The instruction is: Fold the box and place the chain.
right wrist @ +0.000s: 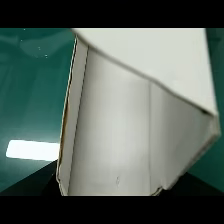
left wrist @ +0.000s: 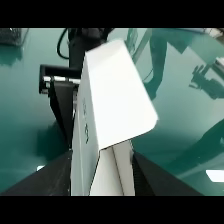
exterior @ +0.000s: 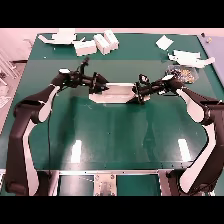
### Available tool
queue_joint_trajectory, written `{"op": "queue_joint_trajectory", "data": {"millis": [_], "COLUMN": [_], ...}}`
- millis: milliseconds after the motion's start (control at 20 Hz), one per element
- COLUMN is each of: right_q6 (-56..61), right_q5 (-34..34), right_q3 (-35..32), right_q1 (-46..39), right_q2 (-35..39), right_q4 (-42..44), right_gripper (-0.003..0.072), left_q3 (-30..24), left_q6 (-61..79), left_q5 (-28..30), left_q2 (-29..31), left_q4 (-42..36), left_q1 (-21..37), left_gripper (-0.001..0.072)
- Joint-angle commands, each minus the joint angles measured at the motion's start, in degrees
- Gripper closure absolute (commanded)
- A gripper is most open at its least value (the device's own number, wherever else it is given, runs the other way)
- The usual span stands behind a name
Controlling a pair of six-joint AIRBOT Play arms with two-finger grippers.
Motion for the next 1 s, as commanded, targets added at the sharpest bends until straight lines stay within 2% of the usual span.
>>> {"op": "queue_joint_trajectory", "data": {"millis": [0,50,150,350,650,800,950], "right_q6": [0.02,0.02,0.04,0.02,0.02,0.04,0.02], "right_q5": [-0.07,0.07,0.11,0.11,0.11,0.11,0.11], "right_q3": [0.0,0.0,0.0,0.0,0.0,0.0,0.0], "right_q1": [0.04,0.04,0.04,0.04,0.04,0.04,0.04], "right_q2": [0.0,0.0,0.0,0.0,0.0,0.0,0.0], "right_q4": [0.07,0.07,0.07,0.07,0.07,0.07,0.07], "right_gripper": [0.0192,0.0192,0.0192,0.0192,0.0192,0.0192,0.0192], "left_q3": [0.04,0.04,0.04,0.0,-0.81,-5.05,-12.07], "left_q6": [-0.28,-0.28,-0.26,-5.35,-12.63,-13.35,-13.07], "left_q5": [-4.72,-5.18,-7.67,-7.98,-0.9,5.49,11.43], "left_q2": [2.12,3.41,6.25,12.11,17.66,20.41,23.96], "left_q4": [-2.51,-2.45,-2.32,-0.59,3.96,5.73,5.77], "left_q1": [2.14,2.49,3.19,3.37,3.37,3.37,3.37], "left_gripper": [0.0305,0.0372,0.0683,0.0683,0.0686,0.0686,0.0686]}}
